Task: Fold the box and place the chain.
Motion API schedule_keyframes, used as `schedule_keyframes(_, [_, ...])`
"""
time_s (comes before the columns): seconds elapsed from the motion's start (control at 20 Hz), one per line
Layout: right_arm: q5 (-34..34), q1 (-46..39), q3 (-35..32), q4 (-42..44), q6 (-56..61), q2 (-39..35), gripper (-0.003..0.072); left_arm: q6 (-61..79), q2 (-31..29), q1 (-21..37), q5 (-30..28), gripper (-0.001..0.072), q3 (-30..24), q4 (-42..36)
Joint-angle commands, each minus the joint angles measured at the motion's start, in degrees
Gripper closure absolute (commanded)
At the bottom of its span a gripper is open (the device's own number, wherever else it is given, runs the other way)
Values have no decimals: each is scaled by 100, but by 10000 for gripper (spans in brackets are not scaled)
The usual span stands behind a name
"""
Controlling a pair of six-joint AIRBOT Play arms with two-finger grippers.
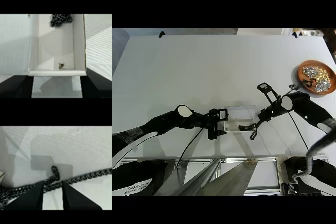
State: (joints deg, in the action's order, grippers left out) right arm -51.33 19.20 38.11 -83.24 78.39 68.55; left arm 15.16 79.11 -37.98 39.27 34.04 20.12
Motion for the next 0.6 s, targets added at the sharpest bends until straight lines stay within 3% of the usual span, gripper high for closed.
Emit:
schedule_keyframes(0.0, [-7,9,-2,-13,131,2,462,0,-2,2,-2,397,0,2])
schedule_keyframes(0.4, [101,9,-4,146,131,192,511,2,-2,2,-2,397,0,2])
schedule_keyframes(0.55, [90,13,-2,142,131,243,571,0,-2,2,0,397,0,2])
